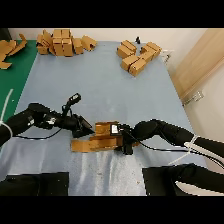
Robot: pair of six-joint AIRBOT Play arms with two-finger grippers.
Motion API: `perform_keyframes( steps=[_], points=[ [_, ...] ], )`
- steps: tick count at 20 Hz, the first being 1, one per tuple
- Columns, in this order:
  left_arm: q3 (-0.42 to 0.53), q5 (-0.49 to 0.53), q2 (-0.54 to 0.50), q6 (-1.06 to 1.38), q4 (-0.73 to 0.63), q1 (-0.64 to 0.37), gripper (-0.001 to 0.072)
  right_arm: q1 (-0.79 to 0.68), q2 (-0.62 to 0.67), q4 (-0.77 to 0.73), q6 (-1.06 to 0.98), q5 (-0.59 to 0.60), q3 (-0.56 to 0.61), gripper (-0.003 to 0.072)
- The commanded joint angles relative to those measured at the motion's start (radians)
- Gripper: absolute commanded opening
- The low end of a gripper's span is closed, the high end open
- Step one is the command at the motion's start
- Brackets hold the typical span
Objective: Fold the box.
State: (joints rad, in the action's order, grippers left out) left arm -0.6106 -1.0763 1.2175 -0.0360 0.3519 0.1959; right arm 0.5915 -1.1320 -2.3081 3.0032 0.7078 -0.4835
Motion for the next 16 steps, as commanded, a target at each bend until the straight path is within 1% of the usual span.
perform_keyframes(
  steps=[1, 2, 3, 4, 6, 7, 8, 10, 11, 12, 13, 14, 15, 16],
  points=[
    [-0.002, -0.032, -0.129, -0.132, 0.148, -0.071, 0.0424, 0.001, 0.000, 0.000, 0.000, 0.000, 0.001, 0.0566],
    [-0.002, -0.042, -0.159, -0.169, 0.162, -0.073, 0.0420, 0.001, 0.000, 0.000, 0.000, 0.000, 0.001, 0.0566],
    [-0.002, -0.062, -0.183, -0.243, 0.170, -0.071, 0.0304, 0.001, 0.000, 0.000, 0.000, 0.000, 0.001, 0.0565],
    [-0.002, -0.107, -0.201, -0.336, 0.173, -0.071, 0.0002, 0.001, 0.000, 0.000, 0.000, 0.000, 0.001, 0.0565],
    [-0.001, -0.170, -0.216, -0.529, 0.172, -0.070, 0.0011, 0.001, 0.000, 0.000, 0.000, 0.000, 0.001, 0.0565],
    [-0.001, -0.183, -0.216, -0.685, 0.172, -0.061, 0.0011, 0.001, 0.000, 0.000, 0.000, 0.000, 0.001, 0.0565],
    [-0.001, -0.184, -0.215, -0.803, 0.168, -0.038, 0.0011, 0.001, 0.000, 0.000, 0.000, 0.000, 0.001, 0.0565],
    [-0.001, -0.160, -0.214, -0.901, 0.117, 0.057, 0.0011, 0.001, 0.000, 0.000, 0.000, 0.000, 0.001, 0.0565],
    [-0.001, -0.110, -0.213, -0.938, 0.073, 0.120, 0.0011, 0.001, 0.000, 0.000, 0.000, -0.001, 0.001, 0.0565],
    [-0.002, -0.038, -0.209, -0.966, 0.041, 0.174, 0.0011, 0.001, 0.000, 0.000, 0.000, -0.001, 0.001, 0.0565],
    [-0.002, 0.058, -0.200, -0.989, 0.015, 0.219, 0.0011, 0.001, 0.000, 0.000, 0.000, -0.001, 0.001, 0.0565],
    [-0.002, 0.136, -0.187, -1.011, -0.016, 0.240, 0.0011, 0.001, 0.000, 0.000, 0.000, -0.001, 0.001, 0.0565],
    [-0.005, 0.186, -0.166, -1.007, -0.058, 0.246, 0.0011, 0.001, 0.000, 0.000, 0.000, -0.001, 0.001, 0.0565],
    [-0.017, 0.204, -0.138, -1.001, -0.070, 0.245, 0.0011, 0.001, 0.000, 0.000, 0.000, -0.001, 0.001, 0.0566]
  ],
)
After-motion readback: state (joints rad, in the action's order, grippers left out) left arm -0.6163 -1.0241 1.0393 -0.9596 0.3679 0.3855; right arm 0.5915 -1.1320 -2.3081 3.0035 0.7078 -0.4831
